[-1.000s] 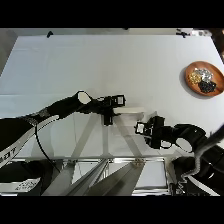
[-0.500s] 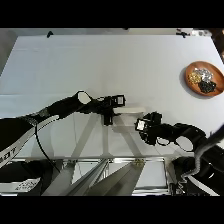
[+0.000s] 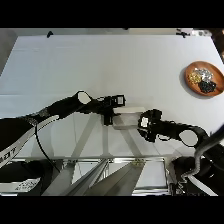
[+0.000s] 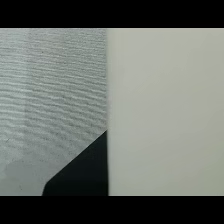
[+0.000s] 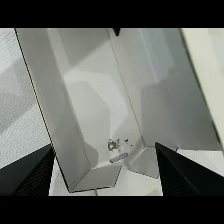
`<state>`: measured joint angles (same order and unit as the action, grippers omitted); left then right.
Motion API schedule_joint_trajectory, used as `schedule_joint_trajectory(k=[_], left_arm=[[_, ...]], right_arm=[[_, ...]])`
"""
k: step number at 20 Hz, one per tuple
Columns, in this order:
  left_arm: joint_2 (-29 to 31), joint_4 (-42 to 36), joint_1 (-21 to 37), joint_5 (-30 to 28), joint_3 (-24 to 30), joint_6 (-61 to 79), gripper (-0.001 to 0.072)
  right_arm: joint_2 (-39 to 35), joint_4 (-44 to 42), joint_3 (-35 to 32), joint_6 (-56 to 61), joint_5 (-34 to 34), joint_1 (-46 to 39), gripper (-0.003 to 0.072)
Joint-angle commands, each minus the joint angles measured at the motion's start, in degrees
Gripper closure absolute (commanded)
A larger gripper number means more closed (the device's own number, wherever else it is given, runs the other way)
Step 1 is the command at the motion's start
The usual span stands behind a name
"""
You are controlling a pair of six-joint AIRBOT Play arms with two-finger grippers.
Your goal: Fold the box and place the chain.
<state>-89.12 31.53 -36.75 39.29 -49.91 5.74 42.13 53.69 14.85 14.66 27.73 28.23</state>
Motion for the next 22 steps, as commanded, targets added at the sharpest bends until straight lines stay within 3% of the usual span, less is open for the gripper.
schedule_joint_trajectory(k=[1,10,22], left_arm=[[-0.02,0.00,0.02,0.00,0.02,0.02,0.0696],[-0.02,0.00,0.04,0.00,0.02,0.02,0.0696],[-0.02,0.00,0.04,0.00,0.02,0.02,0.0696]], right_arm=[[0.02,-4.00,-0.02,-4.90,1.03,-3.28,-0.0014],[0.02,-4.46,-0.02,-7.78,-0.55,-5.05,-0.0014],[3.89,-16.41,-0.02,-25.81,2.58,-6.75,0.0000]])
